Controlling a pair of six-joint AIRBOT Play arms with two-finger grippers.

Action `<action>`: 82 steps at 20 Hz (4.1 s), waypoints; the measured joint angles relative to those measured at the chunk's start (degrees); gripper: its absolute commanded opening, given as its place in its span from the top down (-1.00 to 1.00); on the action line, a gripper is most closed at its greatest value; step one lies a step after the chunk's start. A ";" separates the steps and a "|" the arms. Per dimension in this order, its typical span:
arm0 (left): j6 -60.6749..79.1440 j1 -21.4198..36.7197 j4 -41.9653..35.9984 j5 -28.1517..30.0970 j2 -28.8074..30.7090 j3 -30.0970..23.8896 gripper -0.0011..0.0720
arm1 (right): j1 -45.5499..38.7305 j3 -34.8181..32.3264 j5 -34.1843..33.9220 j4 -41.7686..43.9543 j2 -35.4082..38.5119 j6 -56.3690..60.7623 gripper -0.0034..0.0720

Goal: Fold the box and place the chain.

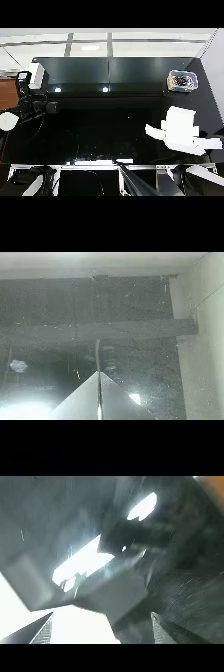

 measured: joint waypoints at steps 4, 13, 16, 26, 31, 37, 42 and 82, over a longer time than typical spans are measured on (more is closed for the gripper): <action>0.00 0.00 0.00 0.17 0.00 -0.02 0.90 | -1.31 0.15 5.22 1.66 -2.58 -6.73 0.78; 0.00 0.00 -0.09 0.17 0.00 0.00 0.90 | 8.74 0.20 10.10 11.43 -1.51 -13.64 0.87; 0.00 0.00 -0.92 0.15 0.00 -0.02 0.90 | 17.46 -0.15 7.41 16.65 1.81 -12.83 0.87; 0.83 -4.57 -12.04 4.24 -7.10 0.07 0.90 | 51.87 -19.54 -19.45 39.32 16.87 -11.13 0.87; 5.09 -7.78 -21.42 3.82 -17.33 4.98 -0.75 | 65.48 -24.98 -30.82 42.91 18.18 -10.23 0.87; 22.27 -4.61 -43.50 -13.27 -34.60 12.81 -0.75 | 69.31 -26.23 -34.45 44.02 18.43 -9.88 0.87; 32.02 -4.02 -52.59 -21.51 -44.48 15.23 -0.75 | 69.81 -26.38 -35.08 44.15 18.47 -9.86 0.87; 49.22 -12.92 -44.74 -43.87 -60.63 35.50 0.92 | 68.41 -18.91 -29.22 33.94 19.61 -10.34 -0.63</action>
